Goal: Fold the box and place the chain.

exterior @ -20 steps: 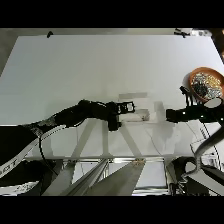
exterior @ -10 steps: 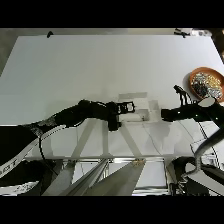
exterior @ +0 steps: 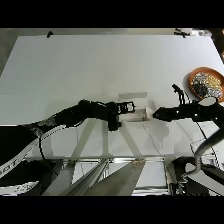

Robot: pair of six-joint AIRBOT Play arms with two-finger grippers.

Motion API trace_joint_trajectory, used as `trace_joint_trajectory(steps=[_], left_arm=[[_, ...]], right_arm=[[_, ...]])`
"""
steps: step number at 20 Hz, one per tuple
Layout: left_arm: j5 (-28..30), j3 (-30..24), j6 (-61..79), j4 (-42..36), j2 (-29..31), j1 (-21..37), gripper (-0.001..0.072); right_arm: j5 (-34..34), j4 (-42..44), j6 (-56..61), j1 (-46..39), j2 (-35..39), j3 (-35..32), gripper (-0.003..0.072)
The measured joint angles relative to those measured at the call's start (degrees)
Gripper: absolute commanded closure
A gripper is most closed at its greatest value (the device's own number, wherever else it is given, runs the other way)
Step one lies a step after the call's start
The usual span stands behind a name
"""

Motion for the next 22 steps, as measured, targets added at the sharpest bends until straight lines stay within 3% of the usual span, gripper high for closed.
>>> trace_joint_trajectory(steps=[9,22], left_arm=[[0.02,0.00,-0.02,-0.02,0.00,0.00,0.0365],[0.00,0.00,0.09,0.09,0.00,-0.02,0.0365]], right_arm=[[2.78,4.61,-2.12,0.00,-0.02,0.00,0.0407],[5.97,3.96,-3.19,0.02,-0.02,2.40,0.0407]])
